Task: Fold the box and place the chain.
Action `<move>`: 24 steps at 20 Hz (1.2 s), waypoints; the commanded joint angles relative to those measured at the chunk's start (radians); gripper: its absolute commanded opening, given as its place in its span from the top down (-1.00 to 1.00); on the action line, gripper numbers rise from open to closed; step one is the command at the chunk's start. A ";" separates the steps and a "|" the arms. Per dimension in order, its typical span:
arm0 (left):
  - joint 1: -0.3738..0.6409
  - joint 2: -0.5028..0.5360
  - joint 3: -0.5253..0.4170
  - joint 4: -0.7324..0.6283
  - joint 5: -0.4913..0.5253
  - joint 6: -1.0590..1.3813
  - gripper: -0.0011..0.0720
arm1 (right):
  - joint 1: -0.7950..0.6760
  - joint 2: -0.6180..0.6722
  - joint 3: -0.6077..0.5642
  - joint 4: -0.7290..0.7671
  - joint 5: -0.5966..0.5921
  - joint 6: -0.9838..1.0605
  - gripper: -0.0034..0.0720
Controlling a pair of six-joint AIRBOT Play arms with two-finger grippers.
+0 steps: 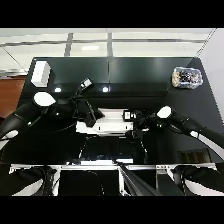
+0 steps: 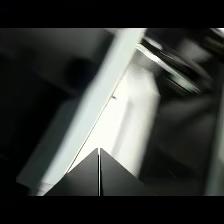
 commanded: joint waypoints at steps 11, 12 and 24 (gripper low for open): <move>-0.003 -0.224 0.002 0.075 0.117 -0.008 0.89 | 0.001 -0.001 0.000 0.000 -0.001 0.000 0.44; -0.002 -0.224 0.002 0.076 0.104 -0.007 0.89 | 0.001 -0.001 0.000 0.000 -0.001 0.000 0.44; 0.196 0.066 0.002 0.251 -0.117 0.091 0.90 | 0.001 -0.001 0.000 0.001 -0.002 0.000 0.44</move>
